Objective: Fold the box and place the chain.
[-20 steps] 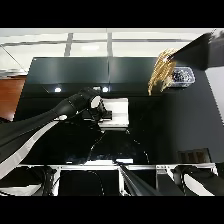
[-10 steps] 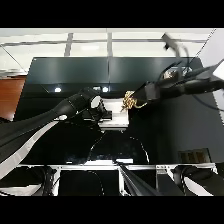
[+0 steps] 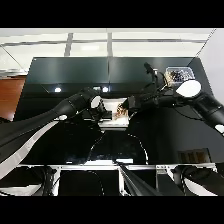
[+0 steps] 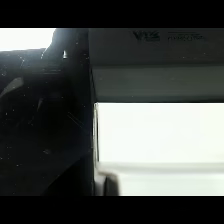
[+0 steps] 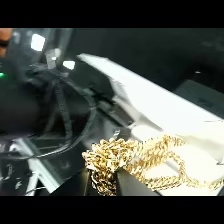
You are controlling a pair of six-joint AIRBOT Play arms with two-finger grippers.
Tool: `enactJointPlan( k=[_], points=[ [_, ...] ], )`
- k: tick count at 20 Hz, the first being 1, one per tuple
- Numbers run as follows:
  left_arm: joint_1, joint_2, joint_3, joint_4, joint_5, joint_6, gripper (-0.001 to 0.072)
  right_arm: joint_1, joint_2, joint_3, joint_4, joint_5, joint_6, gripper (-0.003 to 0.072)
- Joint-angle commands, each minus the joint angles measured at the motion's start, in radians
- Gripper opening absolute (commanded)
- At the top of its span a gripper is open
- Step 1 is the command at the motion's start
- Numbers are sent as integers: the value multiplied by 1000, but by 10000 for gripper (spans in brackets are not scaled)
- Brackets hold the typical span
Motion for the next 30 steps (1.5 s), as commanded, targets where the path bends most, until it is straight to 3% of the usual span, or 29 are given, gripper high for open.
enactJointPlan(
  k=[1,6,9,10,11,15,18,19,20,22,23,25,26,30],
  points=[
    [1,0,0,0,0,0,28,2,-29,-10,-6,-36,10,363],
    [1,0,0,0,0,0,28,-275,6,-5,-127,24,10,363],
    [1,0,0,0,0,0,28,-406,1,-42,-417,-183,153,367],
    [1,0,0,0,0,0,28,-427,-5,-70,-517,-280,253,460],
    [1,0,0,0,0,0,28,-444,-24,-82,-553,-338,323,691],
    [2,0,0,0,0,0,28,-467,-188,-38,-444,-532,359,695],
    [3,0,0,0,0,0,28,-471,-355,105,-426,-490,409,695],
    [3,0,0,0,0,0,28,-471,-403,156,-417,-467,407,670],
    [3,0,0,0,0,0,28,-471,-440,198,-408,-441,407,593],
    [3,0,0,0,0,0,28,-471,-494,259,-408,-394,407,589],
    [3,0,0,0,0,0,28,-471,-505,269,-409,-387,407,507],
    [3,0,0,0,0,0,28,-471,-507,269,-423,-373,405,142],
    [3,0,0,0,0,0,28,-471,-504,269,-432,-346,399,38],
    [3,0,0,1,0,0,28,-468,-410,269,-438,-154,262,14]
  ],
)
